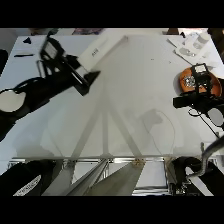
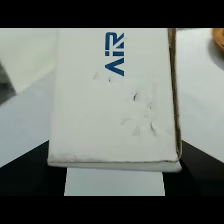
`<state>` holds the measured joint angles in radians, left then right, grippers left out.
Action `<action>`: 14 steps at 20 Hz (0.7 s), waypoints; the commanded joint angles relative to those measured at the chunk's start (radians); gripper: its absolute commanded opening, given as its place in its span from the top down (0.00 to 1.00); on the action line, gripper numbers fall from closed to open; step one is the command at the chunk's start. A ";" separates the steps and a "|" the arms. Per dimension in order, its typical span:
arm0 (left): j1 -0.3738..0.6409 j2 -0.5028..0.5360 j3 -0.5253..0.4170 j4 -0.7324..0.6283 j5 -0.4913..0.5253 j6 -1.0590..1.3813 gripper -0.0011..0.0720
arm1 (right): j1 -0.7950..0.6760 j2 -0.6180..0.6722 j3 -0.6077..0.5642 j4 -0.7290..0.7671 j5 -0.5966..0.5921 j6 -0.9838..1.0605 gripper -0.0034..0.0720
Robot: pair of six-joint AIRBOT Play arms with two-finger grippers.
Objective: Fold the box and place the chain.
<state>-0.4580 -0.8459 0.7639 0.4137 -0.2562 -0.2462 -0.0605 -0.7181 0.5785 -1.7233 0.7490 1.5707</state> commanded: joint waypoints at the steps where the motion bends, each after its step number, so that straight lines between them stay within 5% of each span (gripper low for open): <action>1: 0.084 0.062 0.001 0.032 0.174 -0.150 0.98 | -0.001 0.001 0.000 0.006 0.001 0.000 0.94; 7: 0.411 0.003 -0.001 0.069 0.004 -0.274 0.98 | -0.001 0.001 0.000 0.009 -0.001 0.000 0.94; 14: 0.630 -0.212 -0.001 0.473 -0.246 -0.592 0.98 | -0.001 0.001 0.000 0.008 -0.004 0.000 0.94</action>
